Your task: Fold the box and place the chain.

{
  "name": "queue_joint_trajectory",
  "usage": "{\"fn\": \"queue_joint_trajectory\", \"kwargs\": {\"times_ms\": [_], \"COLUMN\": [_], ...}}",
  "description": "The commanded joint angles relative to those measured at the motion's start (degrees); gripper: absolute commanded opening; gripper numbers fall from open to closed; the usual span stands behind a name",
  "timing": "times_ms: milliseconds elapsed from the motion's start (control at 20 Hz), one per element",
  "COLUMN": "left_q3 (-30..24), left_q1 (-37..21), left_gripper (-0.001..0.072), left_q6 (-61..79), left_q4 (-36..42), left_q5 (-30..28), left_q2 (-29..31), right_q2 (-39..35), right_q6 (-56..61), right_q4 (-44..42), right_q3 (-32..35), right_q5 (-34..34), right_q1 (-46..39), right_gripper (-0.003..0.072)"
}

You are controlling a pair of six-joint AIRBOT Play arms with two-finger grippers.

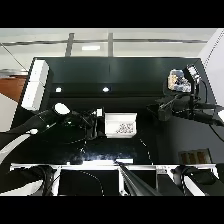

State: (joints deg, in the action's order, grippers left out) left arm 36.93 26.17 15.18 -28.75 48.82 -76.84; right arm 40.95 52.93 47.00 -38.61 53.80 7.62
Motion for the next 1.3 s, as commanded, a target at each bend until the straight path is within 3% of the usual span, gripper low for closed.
{"fn": "queue_joint_trajectory", "kwargs": {"times_ms": [0, 1050, 1250], "left_q3": [0.1, 0.1, 0.1], "left_q1": [0.3, 1.4, 3.1], "left_gripper": [0.0693, 0.0693, 0.0693], "left_q6": [-0.5, -0.3, -1.6], "left_q4": [-0.4, -0.3, -0.3], "left_q5": [-0.9, -0.6, -3.4], "left_q2": [0.0, 0.0, 0.0], "right_q2": [0.0, 0.0, 0.0], "right_q6": [0.1, 0.1, 0.1], "right_q4": [0.0, 0.0, 0.0], "right_q3": [0.0, 0.0, 0.0], "right_q5": [-0.1, -0.9, -0.9], "right_q1": [0.0, 0.0, 0.0], "right_gripper": [0.0697, 0.0697, 0.0697]}}
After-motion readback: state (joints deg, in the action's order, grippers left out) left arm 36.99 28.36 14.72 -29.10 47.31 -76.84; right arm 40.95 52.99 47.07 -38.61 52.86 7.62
